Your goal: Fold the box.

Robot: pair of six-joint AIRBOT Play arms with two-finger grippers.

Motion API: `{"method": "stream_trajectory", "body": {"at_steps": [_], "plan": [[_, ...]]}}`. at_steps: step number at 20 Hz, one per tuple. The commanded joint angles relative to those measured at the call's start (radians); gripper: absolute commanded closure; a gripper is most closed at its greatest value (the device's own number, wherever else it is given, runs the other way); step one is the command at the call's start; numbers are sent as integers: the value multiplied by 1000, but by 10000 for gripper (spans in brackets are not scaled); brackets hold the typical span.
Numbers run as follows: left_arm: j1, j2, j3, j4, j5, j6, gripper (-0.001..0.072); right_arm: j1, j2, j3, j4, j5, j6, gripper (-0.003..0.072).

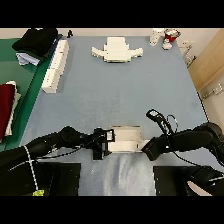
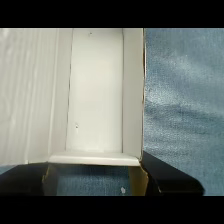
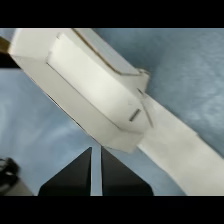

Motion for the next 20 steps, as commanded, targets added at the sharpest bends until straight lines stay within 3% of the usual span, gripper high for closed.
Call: {"method": "stream_trajectory", "body": {"at_steps": [1,2,4,8,13,20], "plan": [[0,0,0,0,0,0,273,49,-60,-11,322,241,191,591],[0,0,0,0,0,0,273,64,-85,6,327,320,192,631],[0,0,0,0,0,0,273,60,-150,66,307,398,192,638],[0,0,0,0,0,0,273,11,-314,147,230,402,190,639],[0,0,0,0,0,0,273,-10,-463,153,154,408,190,639],[0,0,0,0,0,0,273,-10,-514,153,150,409,163,639]]}}
